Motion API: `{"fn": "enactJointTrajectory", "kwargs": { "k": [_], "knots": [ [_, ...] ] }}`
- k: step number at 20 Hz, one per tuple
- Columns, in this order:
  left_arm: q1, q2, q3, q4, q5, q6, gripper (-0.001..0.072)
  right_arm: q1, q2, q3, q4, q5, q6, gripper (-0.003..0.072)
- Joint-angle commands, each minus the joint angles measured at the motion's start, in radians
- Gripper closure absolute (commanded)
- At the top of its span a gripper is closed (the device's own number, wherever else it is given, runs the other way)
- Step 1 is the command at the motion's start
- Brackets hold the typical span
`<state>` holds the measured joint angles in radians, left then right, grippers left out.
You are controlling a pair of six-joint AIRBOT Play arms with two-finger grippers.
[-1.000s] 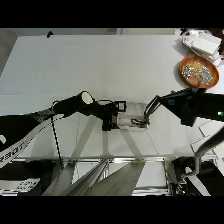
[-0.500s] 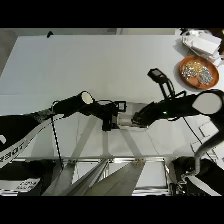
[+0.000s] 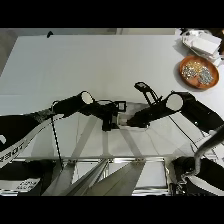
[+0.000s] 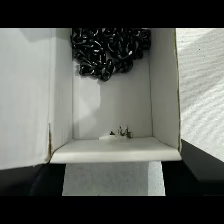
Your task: Fold the box and place the chain.
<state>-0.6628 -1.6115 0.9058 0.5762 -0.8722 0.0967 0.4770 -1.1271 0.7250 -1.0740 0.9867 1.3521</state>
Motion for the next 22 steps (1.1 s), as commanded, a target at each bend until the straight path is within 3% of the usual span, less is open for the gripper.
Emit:
{"fn": "enactJointTrajectory", "kwargs": {
  "k": [1,5,9,12,15,17,19,22],
  "knots": [
    [0.0,0.0,0.0,0.0,0.0,0.0,0.0575,0.002,-0.019,-0.001,-0.001,-0.02,0.013,0.0498],
    [0.0,0.0,0.0,0.0,0.001,0.0,0.0575,-0.017,0.056,0.06,-0.005,0.047,0.013,0.0487],
    [0.0,0.0,0.0,0.0,0.0,0.0,0.0575,-0.148,0.205,0.085,-0.187,0.17,0.004,0.0489],
    [0.0,0.0,0.0,0.0,0.0,0.0,0.0575,-0.281,0.229,0.061,-0.296,0.237,-0.202,0.0492],
    [0.0,0.0,0.0,0.0,0.0,0.0,0.0575,-0.425,0.228,-0.063,-0.222,0.074,-0.431,0.0521],
    [0.0,0.0,0.0,0.0,0.0,0.0,0.0575,-0.469,0.211,-0.102,-0.272,-0.059,-0.259,0.0483],
    [0.0,0.0,0.0,0.0,0.001,0.0,0.0575,-0.48,0.186,-0.092,-0.414,-0.15,-0.084,0.0321],
    [0.0,0.0,0.0,0.0,0.0,0.0,0.0575,-0.48,0.079,0.017,-0.618,-0.097,0.016,0.0321]
  ]
}}
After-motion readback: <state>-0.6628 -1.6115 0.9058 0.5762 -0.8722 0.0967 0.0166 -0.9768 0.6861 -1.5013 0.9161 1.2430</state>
